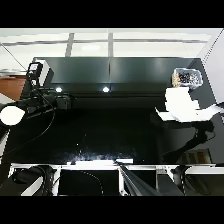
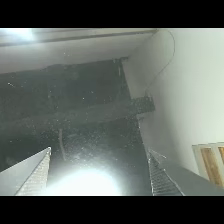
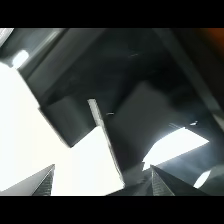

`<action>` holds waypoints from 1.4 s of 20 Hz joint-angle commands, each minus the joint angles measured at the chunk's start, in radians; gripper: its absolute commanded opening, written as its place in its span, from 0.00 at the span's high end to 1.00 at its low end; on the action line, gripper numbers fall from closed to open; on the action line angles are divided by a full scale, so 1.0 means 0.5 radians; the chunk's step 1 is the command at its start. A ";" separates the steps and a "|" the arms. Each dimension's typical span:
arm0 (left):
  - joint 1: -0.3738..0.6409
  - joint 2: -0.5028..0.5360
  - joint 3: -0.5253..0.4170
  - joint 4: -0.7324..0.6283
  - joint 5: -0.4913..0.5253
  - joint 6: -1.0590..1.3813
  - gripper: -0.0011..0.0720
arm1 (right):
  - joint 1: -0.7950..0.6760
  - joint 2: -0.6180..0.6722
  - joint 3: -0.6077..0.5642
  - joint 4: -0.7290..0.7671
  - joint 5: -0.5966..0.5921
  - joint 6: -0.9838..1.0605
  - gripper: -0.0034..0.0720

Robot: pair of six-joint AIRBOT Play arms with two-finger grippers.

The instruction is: Fold the box and place the chain.

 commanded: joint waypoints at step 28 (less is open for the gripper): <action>-0.002 0.002 0.002 -0.100 0.090 0.001 0.02 | 0.598 0.553 -0.662 0.357 0.143 -0.114 0.89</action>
